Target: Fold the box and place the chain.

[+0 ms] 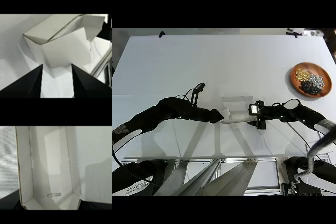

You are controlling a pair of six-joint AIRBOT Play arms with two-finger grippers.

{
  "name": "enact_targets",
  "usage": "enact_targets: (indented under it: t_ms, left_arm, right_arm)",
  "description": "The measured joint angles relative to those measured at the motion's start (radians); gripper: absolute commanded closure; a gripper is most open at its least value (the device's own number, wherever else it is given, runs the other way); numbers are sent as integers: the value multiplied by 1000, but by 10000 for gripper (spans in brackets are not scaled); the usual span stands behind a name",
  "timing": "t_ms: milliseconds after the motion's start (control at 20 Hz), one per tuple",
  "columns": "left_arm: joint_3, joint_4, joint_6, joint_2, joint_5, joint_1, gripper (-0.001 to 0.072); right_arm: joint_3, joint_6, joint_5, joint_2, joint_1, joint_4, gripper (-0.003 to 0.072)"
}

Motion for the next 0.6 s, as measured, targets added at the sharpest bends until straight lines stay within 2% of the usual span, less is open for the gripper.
enact_targets:
  t_ms: [100, 350, 600]
  left_arm:
    - [0, -3, -12, 0, -22, -2, 320]
    - [17, 5, -42, -27, -44, -30, 311]
    - [129, 144, -180, -79, -30, -73, 290]
  right_arm:
    - [0, 0, 0, 0, 0, 0, 207]
    - [0, 0, 0, 0, 0, 0, 207]
    - [0, 2, -2, 0, -1, 1, 207]
